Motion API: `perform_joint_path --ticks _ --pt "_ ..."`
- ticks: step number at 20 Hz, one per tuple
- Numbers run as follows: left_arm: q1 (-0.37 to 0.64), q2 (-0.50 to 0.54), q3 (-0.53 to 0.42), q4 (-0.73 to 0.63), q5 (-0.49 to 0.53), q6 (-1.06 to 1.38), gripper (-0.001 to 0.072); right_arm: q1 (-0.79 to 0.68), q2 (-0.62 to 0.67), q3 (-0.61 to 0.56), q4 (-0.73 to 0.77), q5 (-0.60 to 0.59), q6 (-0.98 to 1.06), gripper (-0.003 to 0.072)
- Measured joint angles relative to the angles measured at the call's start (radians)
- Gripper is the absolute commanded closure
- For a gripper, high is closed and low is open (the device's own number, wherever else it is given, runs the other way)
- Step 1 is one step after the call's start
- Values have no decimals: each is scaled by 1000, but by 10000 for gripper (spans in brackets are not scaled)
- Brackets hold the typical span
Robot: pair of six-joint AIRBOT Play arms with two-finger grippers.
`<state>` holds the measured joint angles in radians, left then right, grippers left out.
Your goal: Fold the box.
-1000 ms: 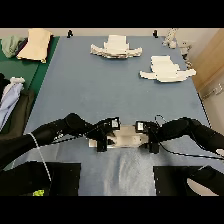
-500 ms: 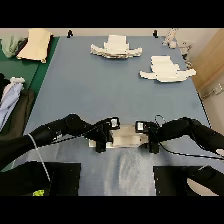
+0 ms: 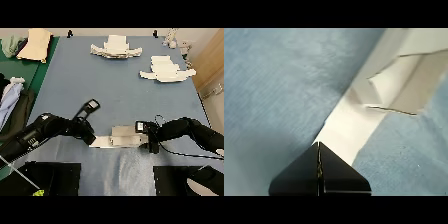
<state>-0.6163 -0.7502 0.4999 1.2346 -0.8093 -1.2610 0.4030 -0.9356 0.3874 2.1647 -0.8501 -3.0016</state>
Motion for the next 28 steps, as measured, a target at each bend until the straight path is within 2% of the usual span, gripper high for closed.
perform_joint_path --ticks 2,4,7,10,13,20,24,28 --pt "91 16 -2 46 -74 -159 697 0 0 0 0 0 0 138" --pt "188 19 -10 38 -129 -243 697 0 0 0 0 0 0 139" --pt "301 6 -39 -59 -164 -253 697 0 0 0 0 0 0 139" --pt "346 -38 -84 -201 -166 -190 697 0 0 0 0 0 0 139" --pt "333 -96 -119 -342 -114 -114 697 0 0 0 0 0 0 139" --pt "204 -188 -137 -582 14 26 697 0 0 0 0 0 0 138" --pt "168 -199 -129 -665 49 79 696 0 0 0 0 0 0 138" --pt "159 -200 -98 -694 28 118 695 0 0 0 0 0 0 138"
